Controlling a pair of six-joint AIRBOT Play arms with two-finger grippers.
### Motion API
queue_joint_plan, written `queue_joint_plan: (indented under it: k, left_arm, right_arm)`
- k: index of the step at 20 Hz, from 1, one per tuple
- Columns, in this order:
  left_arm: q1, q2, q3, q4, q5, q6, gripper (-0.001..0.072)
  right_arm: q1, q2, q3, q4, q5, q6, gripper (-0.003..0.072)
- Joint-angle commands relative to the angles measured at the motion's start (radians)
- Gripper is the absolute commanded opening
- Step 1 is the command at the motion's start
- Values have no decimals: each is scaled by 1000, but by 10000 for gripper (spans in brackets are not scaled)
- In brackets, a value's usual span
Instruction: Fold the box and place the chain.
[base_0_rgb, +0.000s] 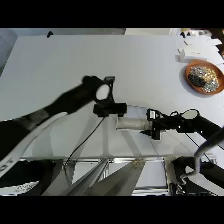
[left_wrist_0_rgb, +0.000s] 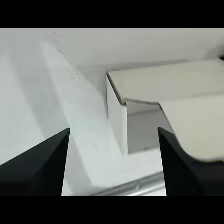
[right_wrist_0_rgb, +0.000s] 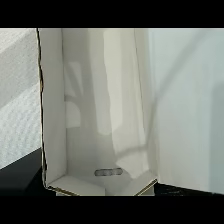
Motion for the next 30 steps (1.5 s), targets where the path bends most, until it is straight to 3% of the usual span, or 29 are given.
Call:
queue_joint_plan:
  k: [1,3,5,8,10,14,20,30]
  left_arm:
    - [79,128,-10,-37,-83,444,652]
    - [133,188,-55,-38,-60,891,707]
    - [186,218,-131,-77,18,1323,701]
    - [250,202,-277,-241,102,1910,700]
    - [273,169,-367,-350,174,2118,700]
    - [289,98,-489,-545,317,2404,701]
    - [280,19,-494,-772,299,2528,700]
    - [204,-52,-494,-864,298,2551,701]
  right_arm:
    - [0,1,1,0,0,-1,411]
    - [0,1,1,0,0,-1,411]
    - [0,1,1,0,0,-1,411]
    - [0,1,1,0,0,-1,411]
    - [0,0,1,0,0,-1,411]
    - [0,1,1,0,0,-1,411]
    - [0,1,1,0,0,-1,411]
    - [0,1,1,0,0,-1,411]
